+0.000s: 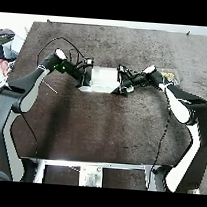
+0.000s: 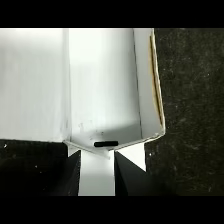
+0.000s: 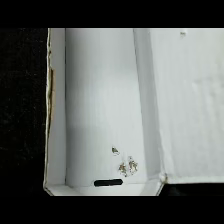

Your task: Fold the box and place the chain.

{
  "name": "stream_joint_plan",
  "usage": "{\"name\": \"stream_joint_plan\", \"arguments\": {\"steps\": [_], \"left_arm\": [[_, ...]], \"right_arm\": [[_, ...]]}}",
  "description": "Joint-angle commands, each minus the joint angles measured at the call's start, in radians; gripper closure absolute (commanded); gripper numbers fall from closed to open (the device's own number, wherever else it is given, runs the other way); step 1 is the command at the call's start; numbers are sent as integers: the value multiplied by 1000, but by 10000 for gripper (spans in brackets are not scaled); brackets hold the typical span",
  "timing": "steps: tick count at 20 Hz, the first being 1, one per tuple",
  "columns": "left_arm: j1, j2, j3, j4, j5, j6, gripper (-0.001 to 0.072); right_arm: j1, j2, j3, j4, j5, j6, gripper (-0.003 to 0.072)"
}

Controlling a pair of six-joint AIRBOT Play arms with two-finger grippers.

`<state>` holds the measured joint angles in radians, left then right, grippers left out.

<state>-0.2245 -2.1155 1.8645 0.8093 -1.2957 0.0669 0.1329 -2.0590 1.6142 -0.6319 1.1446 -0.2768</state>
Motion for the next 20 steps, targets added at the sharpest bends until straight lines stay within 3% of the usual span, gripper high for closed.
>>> {"name": "stream_joint_plan", "arguments": {"steps": [1,13,14,15,20], "left_arm": [[-3,0,0,-21,-39,-6,475],[-52,-8,0,-38,21,-6,470],[-52,-13,0,-37,16,-6,342],[-52,-14,0,-35,18,-18,167],[-31,-13,3,-40,14,-67,141]], "right_arm": [[1,0,0,0,0,0,244],[1,0,0,0,0,0,244],[1,0,0,0,0,0,244],[1,0,0,0,0,0,244],[1,0,0,0,0,0,244]]}}
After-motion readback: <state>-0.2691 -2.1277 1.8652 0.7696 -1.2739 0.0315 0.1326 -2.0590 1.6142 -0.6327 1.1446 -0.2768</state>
